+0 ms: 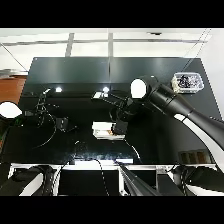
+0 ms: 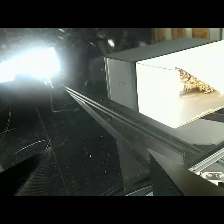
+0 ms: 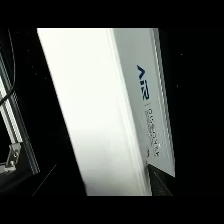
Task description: Fold the box and place the chain.
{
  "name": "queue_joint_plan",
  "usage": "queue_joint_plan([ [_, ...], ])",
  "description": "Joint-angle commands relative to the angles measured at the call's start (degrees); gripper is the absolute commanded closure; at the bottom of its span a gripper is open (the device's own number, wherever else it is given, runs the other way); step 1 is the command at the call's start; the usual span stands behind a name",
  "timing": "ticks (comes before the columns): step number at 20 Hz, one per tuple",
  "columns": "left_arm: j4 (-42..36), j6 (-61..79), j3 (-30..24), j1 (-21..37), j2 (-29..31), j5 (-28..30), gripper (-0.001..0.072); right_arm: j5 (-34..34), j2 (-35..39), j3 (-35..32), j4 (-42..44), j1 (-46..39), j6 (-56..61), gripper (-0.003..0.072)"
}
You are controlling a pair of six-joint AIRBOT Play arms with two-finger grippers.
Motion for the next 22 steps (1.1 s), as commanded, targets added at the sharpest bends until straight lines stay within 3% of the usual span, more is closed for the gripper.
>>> queue_joint_plan([
  [1,0.0,0.0,0.0,0.0,0.0,0.1,0.0001,1.8,1.3,4.4,0.5,-0.4,2.3,-0.0019],
  [8,0.0,0.0,0.0,0.0,0.0,-0.4,0.0001,-3.4,-0.5,5.2,2.1,-6.6,5.3,-0.0019],
  [14,0.0,0.0,0.0,0.0,0.0,-0.3,0.0,-0.5,-1.4,-3.1,5.1,-5.4,5.2,-0.0018],
  [22,0.0,0.0,0.0,0.0,0.0,-0.3,0.0001,-2.7,-1.4,-3.8,1.7,-1.4,0.7,-0.0019],
])
